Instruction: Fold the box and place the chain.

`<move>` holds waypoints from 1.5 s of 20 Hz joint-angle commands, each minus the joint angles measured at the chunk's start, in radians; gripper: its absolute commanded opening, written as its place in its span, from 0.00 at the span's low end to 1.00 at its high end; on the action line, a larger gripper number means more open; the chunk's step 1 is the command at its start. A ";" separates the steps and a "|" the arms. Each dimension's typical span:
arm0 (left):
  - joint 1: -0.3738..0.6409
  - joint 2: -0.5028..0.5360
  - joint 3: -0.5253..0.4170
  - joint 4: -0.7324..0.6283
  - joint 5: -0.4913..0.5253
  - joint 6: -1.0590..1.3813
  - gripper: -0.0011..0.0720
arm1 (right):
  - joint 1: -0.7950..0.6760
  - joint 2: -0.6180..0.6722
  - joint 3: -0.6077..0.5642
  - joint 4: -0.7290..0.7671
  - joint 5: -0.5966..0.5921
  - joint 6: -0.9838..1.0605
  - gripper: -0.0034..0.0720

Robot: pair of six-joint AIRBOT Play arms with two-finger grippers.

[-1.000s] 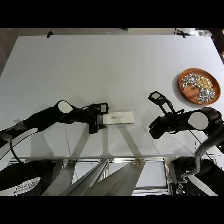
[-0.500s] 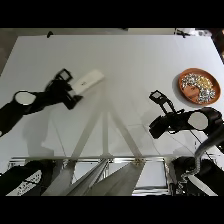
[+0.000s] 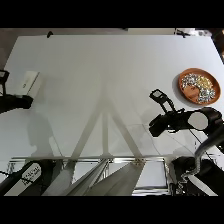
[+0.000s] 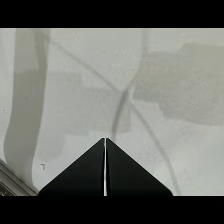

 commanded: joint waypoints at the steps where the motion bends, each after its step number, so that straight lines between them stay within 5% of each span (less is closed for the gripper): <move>1: 0.099 -0.056 0.000 0.192 -0.084 -0.209 0.02 | -0.001 0.001 0.001 0.000 -0.003 0.001 0.06; 6: 0.102 -0.161 0.000 0.283 -0.198 -0.307 0.06 | -0.001 0.001 0.001 0.000 0.002 0.001 0.06; 7: 0.101 -0.163 0.000 0.282 -0.204 -0.307 0.29 | -0.001 0.001 0.001 0.000 0.003 0.001 0.06; 8: 0.101 -0.159 0.000 0.279 -0.208 -0.307 0.71 | -0.001 0.001 0.001 0.000 0.003 0.001 0.06; 9: 0.101 -0.153 0.000 0.280 -0.203 -0.315 0.94 | -0.001 0.001 0.001 0.000 0.002 0.001 0.06; 14: 0.090 -0.064 0.000 0.215 -0.161 -0.325 0.97 | -0.001 0.001 0.001 0.002 0.000 0.001 0.06; 20: -0.083 0.129 0.000 0.257 -0.148 -0.314 0.97 | -0.001 0.001 0.001 0.003 -0.009 0.000 0.06; 26: -0.267 0.182 0.000 0.176 -0.361 -0.317 0.97 | -0.001 0.000 0.001 0.003 -0.035 0.000 0.06; 30: -0.311 0.183 0.000 -0.010 -0.476 -0.317 0.97 | -0.001 0.000 0.001 0.003 -0.036 0.000 0.06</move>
